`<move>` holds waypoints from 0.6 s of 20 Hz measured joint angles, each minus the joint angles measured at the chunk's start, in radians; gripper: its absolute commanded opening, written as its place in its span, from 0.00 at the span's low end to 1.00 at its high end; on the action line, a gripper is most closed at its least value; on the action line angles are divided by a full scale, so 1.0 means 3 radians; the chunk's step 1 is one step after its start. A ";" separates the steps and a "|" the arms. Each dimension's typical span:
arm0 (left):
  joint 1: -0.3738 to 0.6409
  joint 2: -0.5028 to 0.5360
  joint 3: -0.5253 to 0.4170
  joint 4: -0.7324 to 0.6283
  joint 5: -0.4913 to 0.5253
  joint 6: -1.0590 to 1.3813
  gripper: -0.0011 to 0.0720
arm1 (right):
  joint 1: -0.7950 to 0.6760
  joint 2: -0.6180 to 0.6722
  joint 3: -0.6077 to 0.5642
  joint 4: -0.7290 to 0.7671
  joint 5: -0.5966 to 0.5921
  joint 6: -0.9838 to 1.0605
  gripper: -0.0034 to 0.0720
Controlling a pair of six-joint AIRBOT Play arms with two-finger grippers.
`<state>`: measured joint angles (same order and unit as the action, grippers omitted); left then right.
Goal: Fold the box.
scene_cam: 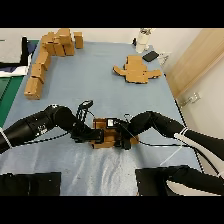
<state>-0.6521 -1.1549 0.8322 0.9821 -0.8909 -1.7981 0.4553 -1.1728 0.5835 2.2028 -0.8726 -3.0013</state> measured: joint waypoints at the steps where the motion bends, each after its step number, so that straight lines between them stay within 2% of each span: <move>1: 0.0006 0.0018 0.0000 -0.0022 -0.0006 0.0004 0.98 | 0.0000 0.0000 0.0000 -0.0001 -0.0001 0.0000 0.66; 7: 0.0200 0.0108 0.0000 -0.0046 -0.0094 0.0027 0.98 | 0.0000 0.0000 0.0000 -0.0001 -0.0001 0.0000 0.66; 12: 0.0296 0.0055 0.0000 -0.0037 -0.0159 0.0145 0.98 | 0.0000 0.0000 0.0000 0.0000 -0.0001 -0.0001 0.66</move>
<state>-0.5632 -1.1385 0.8322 0.9710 -0.9386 -1.7546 0.4553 -1.1728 0.5835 2.2028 -0.8730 -3.0016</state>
